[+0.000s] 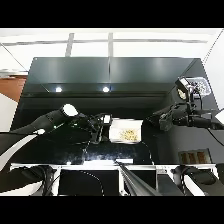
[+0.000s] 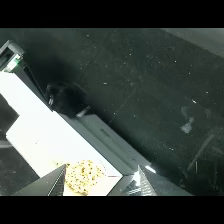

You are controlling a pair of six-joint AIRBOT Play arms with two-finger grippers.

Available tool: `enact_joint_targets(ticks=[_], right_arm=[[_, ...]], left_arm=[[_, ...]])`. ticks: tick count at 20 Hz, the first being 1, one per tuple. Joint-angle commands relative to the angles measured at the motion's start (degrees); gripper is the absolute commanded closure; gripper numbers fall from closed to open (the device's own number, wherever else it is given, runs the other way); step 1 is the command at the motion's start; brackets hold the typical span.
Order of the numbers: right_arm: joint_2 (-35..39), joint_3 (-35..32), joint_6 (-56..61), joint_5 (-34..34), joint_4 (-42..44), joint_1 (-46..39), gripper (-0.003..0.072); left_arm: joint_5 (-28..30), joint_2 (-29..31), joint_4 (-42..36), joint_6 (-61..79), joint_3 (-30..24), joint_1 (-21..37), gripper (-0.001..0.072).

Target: Fold the box and place the chain.

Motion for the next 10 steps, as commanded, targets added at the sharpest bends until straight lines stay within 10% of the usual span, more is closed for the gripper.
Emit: enact_joint_targets(ticks=[1, 3, 10], right_arm=[[0.0, 0.0, 0.0, -0.4, 0.0, 0.0, 0.0160], [0.0, 0.0, 1.8, -2.4, 0.1, 0.2, -0.0033], [-6.0, 0.4, 3.7, -17.6, 1.5, 9.6, -0.0031]], left_arm=[[2.4, 0.0, 0.5, -2.0, 0.0, -0.5, 0.0209], [2.5, 0.0, 0.5, -2.0, 0.0, -0.5, 0.0209], [2.5, 0.0, 0.6, -2.0, 0.0, -0.5, 0.0209]])
